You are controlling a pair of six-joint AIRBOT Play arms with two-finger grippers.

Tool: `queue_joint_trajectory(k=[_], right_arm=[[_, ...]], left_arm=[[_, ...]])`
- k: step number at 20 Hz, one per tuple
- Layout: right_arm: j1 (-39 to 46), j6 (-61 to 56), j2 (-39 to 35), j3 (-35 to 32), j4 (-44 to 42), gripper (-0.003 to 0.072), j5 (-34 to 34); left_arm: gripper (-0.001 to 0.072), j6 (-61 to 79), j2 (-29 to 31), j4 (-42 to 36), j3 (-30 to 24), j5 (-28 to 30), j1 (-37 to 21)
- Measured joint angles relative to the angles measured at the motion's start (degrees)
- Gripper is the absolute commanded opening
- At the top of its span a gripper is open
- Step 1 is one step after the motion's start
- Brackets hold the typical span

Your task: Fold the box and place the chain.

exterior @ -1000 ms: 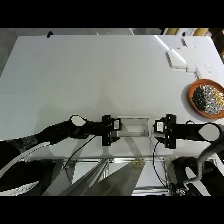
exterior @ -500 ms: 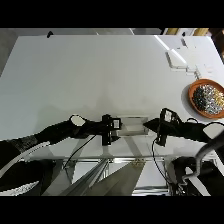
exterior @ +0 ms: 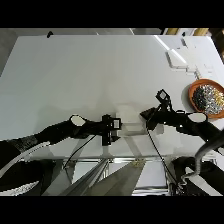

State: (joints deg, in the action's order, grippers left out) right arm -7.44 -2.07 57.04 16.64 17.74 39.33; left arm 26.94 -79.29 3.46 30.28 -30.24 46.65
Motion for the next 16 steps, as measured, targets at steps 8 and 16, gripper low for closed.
queue_joint_trajectory(k=[8, 16], right_arm=[[0.0, -13.29, -3.02, 9.77, 19.69, 0.0102, 10.56], [0.0, 0.63, -7.72, 12.22, 44.96, 0.0184, 21.24]], left_arm=[[0.0273, 0.07, 0.02, -0.07, 0.0, 0.04, 0.0], [0.0273, 0.04, 0.02, -0.04, 0.0, 0.0, 0.0]])
